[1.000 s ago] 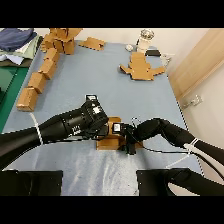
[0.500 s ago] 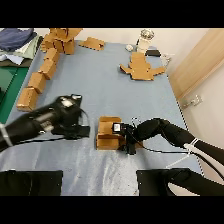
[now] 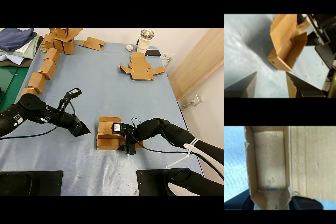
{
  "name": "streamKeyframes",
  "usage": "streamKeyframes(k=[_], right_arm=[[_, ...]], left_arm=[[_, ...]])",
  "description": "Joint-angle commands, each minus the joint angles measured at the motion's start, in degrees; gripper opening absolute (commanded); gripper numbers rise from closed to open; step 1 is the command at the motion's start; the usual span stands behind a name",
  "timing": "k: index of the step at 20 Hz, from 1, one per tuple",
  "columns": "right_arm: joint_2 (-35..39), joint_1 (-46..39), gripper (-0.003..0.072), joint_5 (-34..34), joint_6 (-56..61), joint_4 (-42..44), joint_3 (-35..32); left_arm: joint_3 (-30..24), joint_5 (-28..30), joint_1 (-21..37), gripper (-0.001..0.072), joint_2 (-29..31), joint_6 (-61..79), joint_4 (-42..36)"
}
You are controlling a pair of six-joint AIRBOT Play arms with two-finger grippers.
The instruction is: Fold the box.
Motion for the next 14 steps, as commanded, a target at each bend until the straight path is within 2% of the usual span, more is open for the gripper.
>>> streamKeyframes(k=[1,2,5,7,12,14], right_arm=[[0.0,0.0,0.0501,0.0,0.0,0.0,0.0],[0.0,0.0,0.0501,0.0,0.0,0.0,0.0],[0.0,0.0,0.0501,0.0,0.0,0.0,0.0],[0.0,0.0,0.0501,0.0,0.0,0.0,0.0],[0.0,0.0,0.0501,0.0,0.0,0.0,0.0],[0.0,0.0,0.0501,0.0,0.0,0.0,0.0]], left_arm=[[-1.1,7.9,-0.3,0.0553,-4.4,21.0,-5.8],[-1.1,9.1,-2.0,0.0692,-5.7,25.3,-5.0],[-1.9,13.0,-5.8,0.0693,-7.7,34.4,-0.3],[-4.1,11.5,-7.8,0.0692,-7.6,39.6,1.5],[-7.7,11.2,-8.8,0.0692,-7.2,48.1,-0.2],[-8.9,11.1,-8.9,0.0692,-7.2,51.5,-4.6]])
